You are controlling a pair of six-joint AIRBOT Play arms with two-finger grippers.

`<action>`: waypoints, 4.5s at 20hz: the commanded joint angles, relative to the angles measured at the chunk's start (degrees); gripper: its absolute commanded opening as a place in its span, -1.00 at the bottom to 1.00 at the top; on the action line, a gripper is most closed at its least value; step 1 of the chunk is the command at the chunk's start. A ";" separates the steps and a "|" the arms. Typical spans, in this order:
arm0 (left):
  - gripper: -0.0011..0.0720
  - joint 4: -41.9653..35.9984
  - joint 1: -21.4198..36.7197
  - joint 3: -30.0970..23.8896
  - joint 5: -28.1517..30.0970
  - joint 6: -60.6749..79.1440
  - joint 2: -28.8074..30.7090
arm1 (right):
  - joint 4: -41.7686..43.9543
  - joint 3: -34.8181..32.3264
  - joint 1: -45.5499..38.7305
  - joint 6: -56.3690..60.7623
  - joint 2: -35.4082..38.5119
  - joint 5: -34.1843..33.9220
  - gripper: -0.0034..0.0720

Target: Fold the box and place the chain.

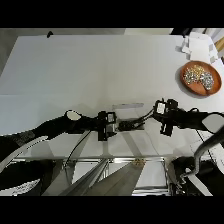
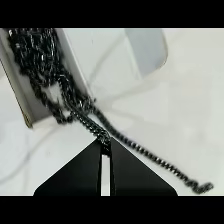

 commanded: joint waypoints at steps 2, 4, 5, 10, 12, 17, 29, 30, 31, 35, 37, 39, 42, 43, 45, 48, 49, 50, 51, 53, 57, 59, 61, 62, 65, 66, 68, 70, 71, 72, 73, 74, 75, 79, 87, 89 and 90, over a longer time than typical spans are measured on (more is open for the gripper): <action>-0.56 0.00 0.02 0.02 0.02 0.02 0.04 | 14.75 0.07 0.07 0.94 8.22 0.35 -0.87; -0.56 0.00 0.02 0.02 0.02 0.02 0.02 | 20.63 0.07 0.07 0.92 8.11 0.46 -0.87; -0.56 0.00 0.02 0.02 0.02 0.02 0.02 | 22.16 0.07 0.07 0.90 7.82 0.37 -0.87; -0.56 0.00 0.02 0.02 0.00 0.02 0.04 | 21.51 0.07 7.32 0.48 0.24 -3.15 -0.87; -0.56 0.00 0.02 0.02 0.02 0.02 0.02 | 19.10 0.07 11.63 0.59 -5.11 -9.70 -0.87; -0.56 0.00 0.02 0.02 0.02 0.02 0.02 | 18.18 0.04 15.56 0.59 -15.19 -12.52 -0.87; -0.56 0.00 0.02 0.02 0.02 0.02 0.04 | 13.53 0.26 5.77 1.77 -5.16 -10.75 -0.35; -0.56 0.00 0.02 0.02 0.02 0.02 0.04 | 10.36 0.26 1.84 4.72 -3.72 -10.12 -0.50; -0.56 0.00 0.02 0.02 0.02 0.02 0.02 | 6.21 0.26 -2.67 10.40 -3.08 -10.34 -0.59; -0.56 0.00 0.02 0.02 0.00 0.02 0.04 | -13.31 0.24 -13.11 44.35 -5.35 -20.15 0.08; -0.56 0.00 0.02 0.02 0.00 0.02 0.04 | -19.96 0.24 -13.57 50.69 -8.17 -22.43 0.10; -0.56 0.00 0.02 0.04 0.02 0.02 0.04 | -22.10 0.52 -13.57 50.69 -11.69 -24.33 -0.04; -0.56 0.00 0.02 0.02 0.02 0.02 0.02 | -22.73 4.02 -13.57 50.71 -17.68 -24.68 -0.04; -0.56 0.00 0.02 0.02 0.00 0.02 0.04 | -22.73 5.64 -13.57 50.73 -20.37 -23.89 -0.04; -0.56 0.00 0.02 0.02 0.02 0.02 0.04 | -22.71 8.66 -13.57 51.01 -26.10 -20.98 -0.04; -0.56 0.00 0.02 0.02 0.02 0.02 0.02 | -22.67 11.32 -13.03 52.22 -33.57 -16.98 -0.01; -0.56 0.00 0.02 0.02 0.00 0.02 0.04 | -22.71 11.61 -12.50 52.22 -35.26 -16.63 0.03; -0.56 0.00 0.02 0.02 0.02 0.02 0.02 | -22.69 11.74 -11.85 52.19 -36.72 -16.76 0.07; -0.56 0.00 0.02 0.02 0.00 0.02 0.04 | -22.69 11.78 -11.17 52.19 -37.75 -17.05 0.07; -0.56 0.00 0.02 0.02 0.02 0.02 0.04 | -22.69 11.78 -10.14 52.19 -39.21 -17.94 0.07; -0.56 0.00 0.02 0.02 0.02 0.02 0.04 | -22.69 11.78 -9.70 52.22 -39.43 -19.21 0.04; -0.56 0.00 0.02 0.02 0.00 0.02 0.02 | -22.69 11.78 -9.70 52.24 -39.43 -19.32 -0.02; -0.56 0.00 0.02 0.02 0.00 0.02 0.02 | -22.67 11.78 -9.70 52.68 -39.43 -19.98 -0.02; -0.56 0.00 0.02 0.02 0.02 0.02 0.04 | -22.67 11.78 -9.70 53.75 -39.47 -20.48 -0.03; -0.56 0.00 0.02 0.02 0.02 0.02 0.04 | -22.60 11.76 -9.70 53.92 -39.78 -20.28 -0.32; -0.56 0.00 0.02 0.02 0.02 0.02 0.04 | -22.60 11.76 -9.70 53.92 -39.78 -19.96 -0.37; -0.56 0.00 0.02 0.02 0.00 0.02 0.04 | -22.60 11.76 -9.70 53.92 -39.78 -18.75 -0.52; -0.56 0.00 0.02 0.02 0.02 0.02 0.04 | -22.60 11.76 -9.70 53.88 -39.78 -17.18 -0.78; -0.56 0.00 0.02 0.02 0.02 0.02 0.04 | -22.62 11.76 -9.70 53.88 -39.76 -16.68 -0.82; -0.56 0.00 0.02 0.02 0.00 0.02 0.04 | -22.62 11.76 -9.70 53.83 -39.56 -16.13 -0.86; -0.56 0.00 0.02 0.04 0.00 0.02 0.02 | -22.62 11.76 -9.70 53.55 -39.04 -15.65 -0.87; -0.56 0.00 0.02 0.02 0.02 0.02 0.04 | -22.62 11.76 -9.70 53.51 -37.86 -15.41 -0.87; -0.56 0.00 0.02 0.02 0.02 0.02 0.04 | -22.47 11.76 -9.70 53.48 -36.02 -15.21 -0.87; -0.56 0.00 0.02 0.02 0.02 0.02 0.04 | -17.88 11.76 -7.93 52.65 -25.00 -12.72 -0.87; -0.56 0.00 0.02 0.02 0.00 0.02 0.04 | -12.76 11.74 -0.66 48.41 -8.33 -0.37 -0.87; -0.56 0.00 0.02 0.02 0.02 0.02 0.04 | -12.02 11.72 0.72 48.06 -6.21 2.49 -0.87; -0.56 0.00 0.02 0.02 0.02 0.02 0.04 | -10.93 11.72 1.29 47.06 -5.25 3.63 -0.87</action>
